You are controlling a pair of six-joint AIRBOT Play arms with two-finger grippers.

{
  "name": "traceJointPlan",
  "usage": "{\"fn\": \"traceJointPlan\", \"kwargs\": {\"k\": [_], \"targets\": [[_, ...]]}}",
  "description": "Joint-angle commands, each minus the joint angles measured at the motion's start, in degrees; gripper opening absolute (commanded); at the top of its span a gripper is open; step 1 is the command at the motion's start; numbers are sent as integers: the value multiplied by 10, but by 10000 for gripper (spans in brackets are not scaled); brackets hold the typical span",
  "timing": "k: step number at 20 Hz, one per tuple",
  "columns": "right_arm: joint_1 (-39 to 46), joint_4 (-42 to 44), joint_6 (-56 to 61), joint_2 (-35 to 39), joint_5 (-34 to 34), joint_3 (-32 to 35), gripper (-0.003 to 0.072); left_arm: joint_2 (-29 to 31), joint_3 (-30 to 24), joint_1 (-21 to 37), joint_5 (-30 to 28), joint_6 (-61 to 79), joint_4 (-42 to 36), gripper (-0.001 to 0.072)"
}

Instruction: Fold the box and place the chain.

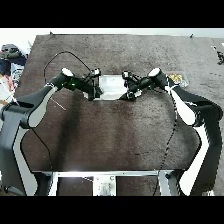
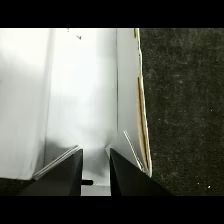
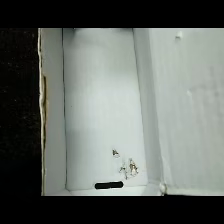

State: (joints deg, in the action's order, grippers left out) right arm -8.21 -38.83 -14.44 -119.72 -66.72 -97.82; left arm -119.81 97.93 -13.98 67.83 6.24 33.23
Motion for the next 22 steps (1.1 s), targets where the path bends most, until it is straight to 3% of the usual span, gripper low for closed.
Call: {"fn": "traceJointPlan", "kwargs": {"k": [1, 3, 4, 5, 8, 9, 15, 16, 17, 18, 20, 22], "targets": [[0, 0, 1, 0, 0, 0, 463, -2, 0, 0, 2, 5, -20, 192], [0, 0, 1, 0, 0, 0, 463, -2, 0, 0, 3, 14, -25, 193], [0, 0, 1, 0, 0, 0, 463, -2, 0, 0, 2, 17, -29, 244], [0, 0, 1, 0, 0, 0, 463, -2, 0, 0, 2, 17, -31, 430], [0, 0, 1, 0, 0, 0, 463, -2, 0, 0, 2, 17, -33, 468], [0, 0, 1, 0, 0, 0, 464, -2, 0, 0, 0, 17, -33, 611], [0, 0, 1, 0, 0, 0, 463, -2, 0, 2, 1, 12, -29, 597], [0, 0, 1, 0, 0, 0, 463, -2, 0, 5, 1, 10, -29, 554], [0, 0, 1, 0, 0, 0, 463, -2, 0, 11, 2, 7, -29, 345], [0, 0, 1, 0, 0, 0, 463, -1, 0, 18, 6, 6, -29, 223], [0, 0, 1, 0, 0, 0, 463, 1, 0, 33, 19, 6, -34, 116], [0, 0, 1, 0, 1, 0, 463, 3, 3, 40, 36, 6, -41, 100]]}}
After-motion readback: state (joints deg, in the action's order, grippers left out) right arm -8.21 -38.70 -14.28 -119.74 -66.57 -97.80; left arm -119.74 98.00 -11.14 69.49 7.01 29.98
